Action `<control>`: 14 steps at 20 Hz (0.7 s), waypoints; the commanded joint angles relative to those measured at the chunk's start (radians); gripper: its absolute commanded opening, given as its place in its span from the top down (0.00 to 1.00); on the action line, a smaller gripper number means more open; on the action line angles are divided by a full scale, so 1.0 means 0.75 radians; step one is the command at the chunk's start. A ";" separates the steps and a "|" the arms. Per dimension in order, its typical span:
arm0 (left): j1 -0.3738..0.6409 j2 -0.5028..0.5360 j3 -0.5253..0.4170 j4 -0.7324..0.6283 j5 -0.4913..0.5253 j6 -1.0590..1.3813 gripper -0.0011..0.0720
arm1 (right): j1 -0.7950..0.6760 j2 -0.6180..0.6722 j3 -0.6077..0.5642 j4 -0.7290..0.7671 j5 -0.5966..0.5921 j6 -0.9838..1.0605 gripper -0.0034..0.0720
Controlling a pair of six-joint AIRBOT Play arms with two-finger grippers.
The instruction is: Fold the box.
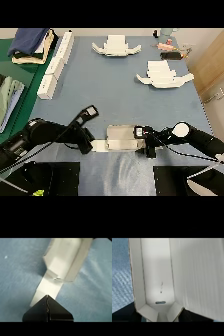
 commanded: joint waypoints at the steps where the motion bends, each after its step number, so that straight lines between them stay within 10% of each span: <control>1: 0.103 0.159 0.011 0.434 -0.196 -0.907 0.96 | 0.000 -0.001 0.001 0.001 0.000 0.001 0.23; 6: 0.337 0.047 -0.047 0.248 -0.314 -0.968 0.96 | 0.000 -0.001 0.002 0.001 0.000 0.001 0.23; 14: 0.114 -0.157 -0.194 -0.207 0.125 -0.851 0.97 | 0.000 -0.001 0.001 0.001 0.000 0.001 0.23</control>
